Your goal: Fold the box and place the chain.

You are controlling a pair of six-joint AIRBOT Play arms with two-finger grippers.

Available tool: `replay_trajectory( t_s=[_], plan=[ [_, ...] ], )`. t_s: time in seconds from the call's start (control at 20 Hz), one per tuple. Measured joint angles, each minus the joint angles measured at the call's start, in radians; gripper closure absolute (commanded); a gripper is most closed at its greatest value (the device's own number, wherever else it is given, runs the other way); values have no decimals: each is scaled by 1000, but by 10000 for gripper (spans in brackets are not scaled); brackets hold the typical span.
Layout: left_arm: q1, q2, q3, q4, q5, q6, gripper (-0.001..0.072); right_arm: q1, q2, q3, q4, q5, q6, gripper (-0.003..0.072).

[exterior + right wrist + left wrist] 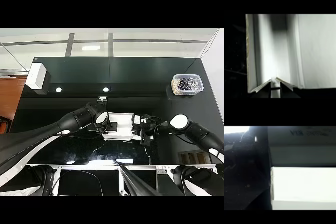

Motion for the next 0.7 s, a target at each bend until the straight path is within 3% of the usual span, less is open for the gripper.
replay_trajectory(
  t_s=[0.35, 0.4, 0.45, 0.5, 0.55, 0.6, 0.65, 0.7],
  plan=[
    [0, 0, 0, -3, 2, 0, 681, 0, -58, 0, 128, -21, 0, 557],
    [0, 0, 0, -3, 2, 0, 681, 0, -62, 0, 135, -22, 1, 500],
    [0, 0, 0, -3, 2, 1, 680, 0, -64, 0, 138, -21, 2, 245],
    [0, 0, 0, -3, 3, 0, 681, 0, -64, 0, 144, -22, 6, 253],
    [0, 0, 0, -3, 3, 2, 681, 0, -66, 0, 145, -22, 9, 406],
    [0, 0, 0, -3, 2, 1, 680, 0, -67, 0, 145, -24, 19, 438],
    [0, 0, 0, -3, 2, 1, 680, 0, -67, 0, 146, -28, 28, 302],
    [0, 0, 0, -3, 2, 1, 681, 0, -68, 0, 148, -26, 34, 268]
  ],
)
